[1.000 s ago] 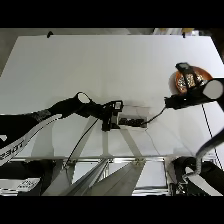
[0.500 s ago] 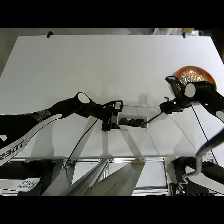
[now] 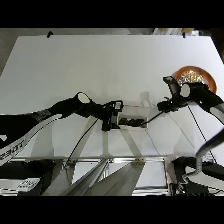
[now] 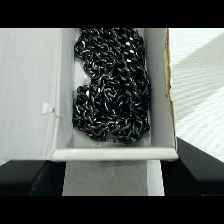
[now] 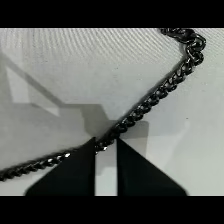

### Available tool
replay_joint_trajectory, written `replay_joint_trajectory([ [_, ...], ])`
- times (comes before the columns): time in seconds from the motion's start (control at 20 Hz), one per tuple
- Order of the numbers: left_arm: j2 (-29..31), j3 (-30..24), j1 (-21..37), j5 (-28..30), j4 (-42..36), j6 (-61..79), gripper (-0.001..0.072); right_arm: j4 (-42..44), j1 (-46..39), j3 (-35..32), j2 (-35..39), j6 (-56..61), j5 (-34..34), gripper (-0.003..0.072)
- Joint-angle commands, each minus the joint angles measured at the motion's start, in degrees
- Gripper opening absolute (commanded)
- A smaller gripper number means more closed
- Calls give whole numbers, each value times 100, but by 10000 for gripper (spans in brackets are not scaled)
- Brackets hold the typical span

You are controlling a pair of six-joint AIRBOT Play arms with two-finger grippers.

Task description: Fold the box and place the chain.

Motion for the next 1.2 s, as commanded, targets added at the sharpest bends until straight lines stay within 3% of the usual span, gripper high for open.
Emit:
replay_joint_trajectory([
  [0.0,4,7,2,2,2,2,273,232,28,-9,-46,-138,280,18],
  [0.4,4,7,2,2,4,2,273,302,625,-9,2074,-173,1008,18],
  [0.65,4,7,0,-4,2,2,273,1742,1130,-9,3294,-175,1311,18],
  [0.85,4,7,2,-37,0,2,273,2597,1593,-9,3521,-177,1137,18],
  [1.15,4,7,2,-66,2,2,273,2776,2365,-11,3475,-173,85,19],
])
